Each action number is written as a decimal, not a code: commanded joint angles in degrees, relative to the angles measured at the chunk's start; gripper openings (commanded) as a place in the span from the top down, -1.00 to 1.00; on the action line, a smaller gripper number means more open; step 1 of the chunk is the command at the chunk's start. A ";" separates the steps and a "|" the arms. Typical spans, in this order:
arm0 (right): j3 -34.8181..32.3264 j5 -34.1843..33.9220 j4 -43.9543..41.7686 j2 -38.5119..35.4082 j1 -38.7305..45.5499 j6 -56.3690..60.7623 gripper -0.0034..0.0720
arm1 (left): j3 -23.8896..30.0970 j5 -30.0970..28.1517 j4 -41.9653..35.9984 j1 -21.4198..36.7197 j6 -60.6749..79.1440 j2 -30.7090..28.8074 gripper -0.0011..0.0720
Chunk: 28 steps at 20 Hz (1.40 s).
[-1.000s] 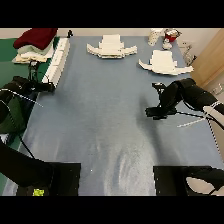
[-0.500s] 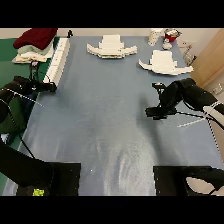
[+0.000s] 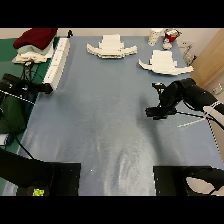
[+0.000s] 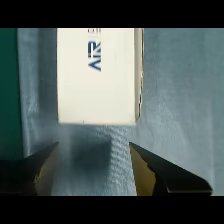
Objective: Fold the box.
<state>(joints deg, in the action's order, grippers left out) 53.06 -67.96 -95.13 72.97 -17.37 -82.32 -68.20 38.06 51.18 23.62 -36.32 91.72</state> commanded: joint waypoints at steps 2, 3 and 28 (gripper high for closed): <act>0.07 0.00 -0.02 0.04 0.02 0.00 0.90 | -0.07 20.06 13.25 2.54 -10.45 -4.52 -0.94; 0.07 0.00 -0.02 0.04 0.02 0.00 0.90 | -0.07 24.24 13.07 2.54 -11.06 -5.35 -0.80; 0.07 -0.02 -0.02 0.04 0.02 0.00 0.90 | 14.75 14.82 9.05 -48.98 -27.82 -26.32 0.93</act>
<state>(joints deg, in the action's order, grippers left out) 53.06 -67.99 -95.13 72.97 -17.37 -82.32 -53.74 53.87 60.29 -23.97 -63.77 64.99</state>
